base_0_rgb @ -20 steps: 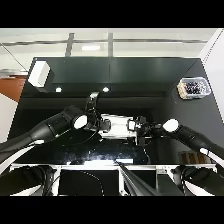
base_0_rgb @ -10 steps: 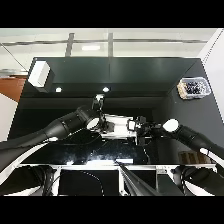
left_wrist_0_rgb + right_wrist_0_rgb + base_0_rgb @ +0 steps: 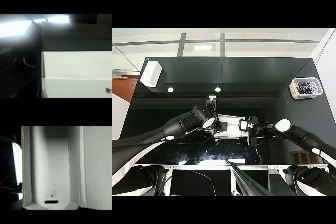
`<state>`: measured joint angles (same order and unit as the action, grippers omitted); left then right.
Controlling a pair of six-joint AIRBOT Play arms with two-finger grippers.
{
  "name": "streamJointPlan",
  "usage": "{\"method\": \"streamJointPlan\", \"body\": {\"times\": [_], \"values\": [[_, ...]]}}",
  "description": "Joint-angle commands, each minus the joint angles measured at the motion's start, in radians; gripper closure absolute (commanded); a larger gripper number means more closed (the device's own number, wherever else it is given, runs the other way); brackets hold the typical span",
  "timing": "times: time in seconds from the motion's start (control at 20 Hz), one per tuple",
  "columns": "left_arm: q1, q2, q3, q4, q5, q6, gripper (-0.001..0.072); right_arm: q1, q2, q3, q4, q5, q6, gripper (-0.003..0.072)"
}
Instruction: Fold the box and place the chain.
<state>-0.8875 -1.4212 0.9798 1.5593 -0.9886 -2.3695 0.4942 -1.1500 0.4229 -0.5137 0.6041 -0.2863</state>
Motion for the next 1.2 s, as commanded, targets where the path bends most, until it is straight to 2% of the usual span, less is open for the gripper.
{"method": "streamJointPlan", "body": {"times": [0.0, 0.1, 0.15, 0.3, 0.35, 0.4, 0.5, 0.55, 0.65, 0.7, 0.75, 1.0, 1.1, 1.15], "values": [[0.001, -0.014, 0.002, 0.003, -0.008, -0.018, 0.0485, 0.000, -0.001, 0.000, 0.000, 0.000, -0.001, 0.0257], [0.001, -0.024, 0.002, 0.004, -0.007, -0.018, 0.0488, 0.000, -0.001, 0.000, 0.000, 0.000, -0.001, 0.0257], [0.001, -0.026, 0.002, 0.004, -0.007, -0.018, 0.0544, 0.000, -0.001, 0.000, 0.000, 0.000, -0.001, 0.0257], [0.001, -0.026, 0.008, 0.003, -0.007, -0.017, 0.0618, 0.000, -0.001, 0.000, 0.000, 0.000, -0.001, 0.0257], [0.001, -0.026, 0.012, 0.004, -0.008, -0.016, 0.0665, 0.000, -0.001, 0.000, 0.000, 0.000, -0.001, 0.0257], [0.001, -0.026, 0.018, 0.004, -0.007, -0.016, 0.0668, 0.000, 0.000, 0.000, 0.000, 0.000, -0.001, 0.0257], [0.001, -0.026, 0.029, 0.007, -0.009, -0.016, 0.0667, 0.000, -0.001, 0.000, 0.000, 0.000, -0.001, 0.0257], [0.001, -0.026, 0.034, 0.007, -0.010, -0.016, 0.0631, 0.000, 0.000, 0.000, 0.000, 0.000, -0.001, 0.0257], [0.002, -0.026, 0.041, 0.007, -0.016, -0.017, 0.0447, 0.000, 0.000, 0.000, 0.000, 0.000, -0.001, 0.0258], [0.002, -0.026, 0.042, 0.007, -0.016, -0.017, 0.0386, 0.000, 0.000, 0.000, 0.000, 0.000, -0.001, 0.0257], [0.002, -0.026, 0.042, 0.007, -0.016, -0.017, 0.0367, 0.000, 0.000, 0.000, 0.000, 0.000, -0.001, 0.0257], [0.003, -0.029, 0.042, 0.019, -0.015, -0.021, 0.0368, 0.000, -0.001, 0.000, 0.000, 0.000, -0.001, 0.0257], [0.003, -0.042, 0.042, 0.019, -0.024, -0.022, 0.0486, 0.000, 0.000, 0.000, 0.000, 0.000, -0.001, 0.0257], [0.003, -0.048, 0.042, 0.019, -0.027, -0.021, 0.0519, 0.000, 0.000, 0.000, 0.000, 0.000, -0.001, 0.0257]]}}
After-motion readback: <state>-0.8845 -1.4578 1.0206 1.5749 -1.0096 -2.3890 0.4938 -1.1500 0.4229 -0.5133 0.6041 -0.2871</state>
